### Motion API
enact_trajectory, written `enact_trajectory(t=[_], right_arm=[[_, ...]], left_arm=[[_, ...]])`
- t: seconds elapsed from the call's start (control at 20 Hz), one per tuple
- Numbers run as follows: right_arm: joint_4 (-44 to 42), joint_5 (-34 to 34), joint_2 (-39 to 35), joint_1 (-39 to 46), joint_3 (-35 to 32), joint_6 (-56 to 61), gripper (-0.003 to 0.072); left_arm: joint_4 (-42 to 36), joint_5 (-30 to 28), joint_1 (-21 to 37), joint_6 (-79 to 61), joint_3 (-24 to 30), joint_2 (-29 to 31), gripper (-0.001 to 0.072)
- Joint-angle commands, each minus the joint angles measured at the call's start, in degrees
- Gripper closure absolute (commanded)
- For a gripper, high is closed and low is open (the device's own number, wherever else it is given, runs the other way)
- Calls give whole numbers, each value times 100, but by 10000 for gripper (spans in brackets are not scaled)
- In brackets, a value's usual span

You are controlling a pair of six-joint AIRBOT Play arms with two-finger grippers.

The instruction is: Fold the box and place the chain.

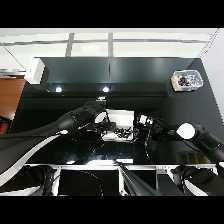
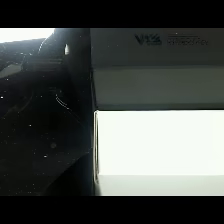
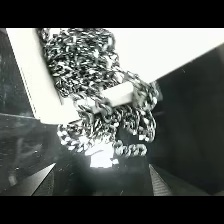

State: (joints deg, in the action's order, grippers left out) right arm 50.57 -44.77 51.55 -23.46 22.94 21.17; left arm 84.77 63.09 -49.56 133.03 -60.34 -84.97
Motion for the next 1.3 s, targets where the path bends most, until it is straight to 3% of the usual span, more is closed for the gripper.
enact_trajectory(t=[0.0,0.2,0.9,1.05,1.1,1.15,1.2,1.25], right_arm=[[-483,402,319,-164,-59,-1305,-34],[-745,411,719,-164,-57,-2326,-34],[-1137,684,927,-164,-55,-2699,-34],[-1139,673,927,-164,-55,-2693,302],[-1139,629,927,-164,-55,-2682,504],[-1139,577,927,-164,-55,-2671,609],[-1134,507,922,-164,-55,-2664,675],[-1123,439,909,-157,-52,-2546,678]], left_arm=[[2,-2,2,0,2,-2,681],[2,0,2,-2,2,-2,681],[0,0,2,0,2,-2,681],[0,2,2,0,2,-2,681],[0,4,2,-2,2,-2,681],[0,4,2,-2,2,-2,681],[0,4,2,0,2,-2,681],[0,2,2,0,2,-2,681]])
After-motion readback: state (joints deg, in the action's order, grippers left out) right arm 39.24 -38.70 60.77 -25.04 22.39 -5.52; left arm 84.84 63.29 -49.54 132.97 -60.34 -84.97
